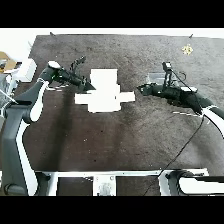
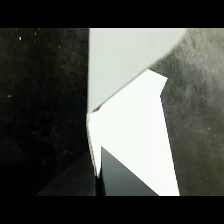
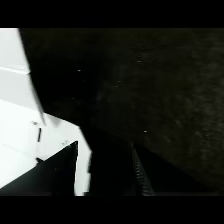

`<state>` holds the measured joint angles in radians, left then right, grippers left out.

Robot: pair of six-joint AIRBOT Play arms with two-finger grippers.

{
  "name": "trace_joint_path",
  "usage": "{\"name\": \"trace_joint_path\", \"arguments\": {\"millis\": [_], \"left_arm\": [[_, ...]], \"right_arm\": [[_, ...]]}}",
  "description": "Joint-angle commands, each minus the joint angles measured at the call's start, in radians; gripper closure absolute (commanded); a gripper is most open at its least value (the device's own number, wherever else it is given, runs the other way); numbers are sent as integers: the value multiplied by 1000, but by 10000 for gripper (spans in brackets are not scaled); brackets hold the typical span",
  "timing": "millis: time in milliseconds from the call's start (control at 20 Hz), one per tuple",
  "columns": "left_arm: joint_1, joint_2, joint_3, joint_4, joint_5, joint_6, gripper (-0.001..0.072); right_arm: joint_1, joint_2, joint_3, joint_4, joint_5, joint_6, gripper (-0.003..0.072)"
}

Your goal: Fold the box and place the chain.

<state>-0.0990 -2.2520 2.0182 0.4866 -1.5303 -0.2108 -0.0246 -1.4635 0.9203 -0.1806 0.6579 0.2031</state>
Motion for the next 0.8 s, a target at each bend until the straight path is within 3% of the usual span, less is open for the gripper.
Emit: {"name": "trace_joint_path", "arguments": {"millis": [0, 250, 400, 600, 650, 700, 750], "left_arm": [[0, 2, 0, -1, 5, 246, 707], [-11, 17, -6, -25, 124, 393, 708], [-23, 17, -19, -38, 143, 435, 708], [-25, 17, -121, -39, 184, 466, 708], [-25, 17, -146, -39, 206, 493, 708], [-27, 17, -165, -40, 230, 510, 708], [-27, 17, -174, -40, 241, 520, 708]], "right_arm": [[-20, 17, 1, -60, -1, -11, 302], [42, 16, 1, -63, -7, -106, 302], [46, 16, 1, -63, -49, -107, 302], [47, 16, 1, -62, -52, -149, 303], [47, 16, 1, -63, -52, -164, 333], [46, 16, 1, -63, -53, -167, 486], [47, 16, 1, -63, -52, -181, 480]]}}
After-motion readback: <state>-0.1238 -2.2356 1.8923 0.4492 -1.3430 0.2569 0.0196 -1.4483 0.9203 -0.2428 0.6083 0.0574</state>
